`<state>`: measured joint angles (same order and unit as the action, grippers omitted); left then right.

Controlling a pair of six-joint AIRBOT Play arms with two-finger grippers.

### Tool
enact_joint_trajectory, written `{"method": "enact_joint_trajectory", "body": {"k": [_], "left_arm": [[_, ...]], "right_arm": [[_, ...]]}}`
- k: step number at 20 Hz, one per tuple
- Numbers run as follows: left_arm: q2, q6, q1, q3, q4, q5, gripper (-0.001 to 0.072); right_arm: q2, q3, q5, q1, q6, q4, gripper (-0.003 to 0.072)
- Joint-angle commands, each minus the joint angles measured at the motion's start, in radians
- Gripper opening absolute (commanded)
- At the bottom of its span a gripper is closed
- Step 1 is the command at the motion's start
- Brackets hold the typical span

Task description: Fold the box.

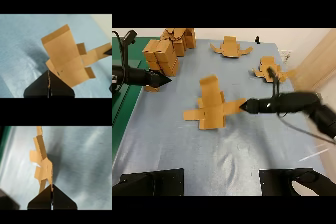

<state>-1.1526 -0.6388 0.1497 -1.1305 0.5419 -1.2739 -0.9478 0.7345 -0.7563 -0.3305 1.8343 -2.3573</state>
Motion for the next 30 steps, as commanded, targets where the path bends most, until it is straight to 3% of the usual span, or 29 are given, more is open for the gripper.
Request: {"method": "enact_joint_trajectory", "body": {"k": [1, 4, 5, 6, 9, 14, 20, 22, 27, 28, 29, 30], "left_arm": [[-0.084, 0.022, -0.022, 0.001, 0.008, 0.035, 0.0016], [-0.214, 0.028, -0.076, 0.000, 0.002, 0.042, 0.0020], [-0.258, 0.055, -0.099, 0.000, -0.011, 0.042, 0.0254], [-0.301, 0.059, -0.125, 0.000, -0.026, 0.048, 0.0555], [-0.415, 0.163, -0.202, -0.011, -0.104, 0.061, 0.0586], [-0.547, 0.246, -0.293, -0.071, -0.186, 0.034, 0.0585], [-0.605, 0.288, -0.312, -0.136, -0.227, -0.057, 0.0577], [-0.621, 0.288, -0.313, -0.143, -0.228, -0.070, 0.0352], [-0.639, 0.300, -0.320, -0.143, -0.229, -0.069, 0.0330], [-0.640, 0.312, -0.320, -0.143, -0.229, -0.069, 0.0110], [-0.640, 0.334, -0.321, -0.143, -0.229, -0.068, 0.0016], [-0.640, 0.359, -0.320, -0.143, -0.230, -0.063, 0.0016]], "right_arm": [[0.001, -0.249, 0.408, -0.077, 0.099, 0.001, 0.0006], [0.001, -0.304, 0.415, -0.077, 0.208, 0.002, 0.0006], [0.001, -0.304, 0.420, -0.077, 0.248, 0.001, 0.0006], [0.001, -0.304, 0.429, -0.077, 0.279, 0.002, 0.0006], [0.000, -0.304, 0.434, -0.077, 0.287, -0.001, 0.0006], [0.000, -0.304, 0.433, -0.077, 0.283, -0.005, 0.0007], [0.000, -0.304, 0.431, -0.077, 0.268, -0.008, 0.0007], [0.000, -0.304, 0.430, -0.077, 0.267, -0.008, 0.0007], [0.000, -0.304, 0.422, -0.077, 0.267, -0.008, 0.0007], [0.000, -0.304, 0.423, -0.077, 0.267, -0.008, 0.0007], [0.000, -0.304, 0.422, -0.077, 0.267, -0.013, 0.0007], [0.000, -0.304, 0.418, -0.077, 0.267, -0.015, 0.0007]]}}
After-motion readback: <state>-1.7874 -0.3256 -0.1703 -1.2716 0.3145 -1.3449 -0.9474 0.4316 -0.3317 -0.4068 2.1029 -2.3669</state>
